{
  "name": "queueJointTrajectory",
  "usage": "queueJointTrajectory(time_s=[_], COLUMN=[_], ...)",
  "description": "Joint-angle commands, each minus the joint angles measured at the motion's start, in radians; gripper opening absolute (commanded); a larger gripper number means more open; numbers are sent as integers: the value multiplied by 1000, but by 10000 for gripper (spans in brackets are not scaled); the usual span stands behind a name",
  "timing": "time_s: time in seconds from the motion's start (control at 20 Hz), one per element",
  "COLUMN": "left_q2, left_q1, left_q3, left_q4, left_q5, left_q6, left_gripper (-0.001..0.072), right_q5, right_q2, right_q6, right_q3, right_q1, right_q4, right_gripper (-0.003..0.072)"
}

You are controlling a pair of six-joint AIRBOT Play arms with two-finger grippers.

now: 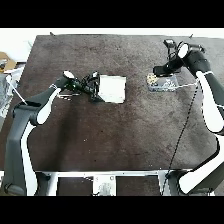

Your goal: Fold the box and place the chain.

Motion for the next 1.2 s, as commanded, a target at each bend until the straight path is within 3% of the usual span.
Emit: queueJointTrajectory(time_s=[0.0,0.7,0.8,0.9,0.95,1.15], left_q2=[-1,-1,-1,0,-1,-1], left_q1=[1,1,1,1,1,1], left_q3=[0,0,0,0,0,0], left_q4=[0,0,0,0,0,0], left_q5=[0,0,0,0,0,0], left_q6=[0,0,0,0,0,0], left_gripper=[388,388,389,388,388,388], right_q5=[13,68,68,65,65,65], right_q2=[-62,-124,-124,-124,-124,-85], right_q6=[-34,-32,-31,-31,-30,-30], right_q3=[0,-2,-2,-1,0,0], right_q1=[-35,-26,-26,-26,-26,-25], right_q4=[65,64,65,65,65,66], right_gripper=[196,211,66,64,1,0])
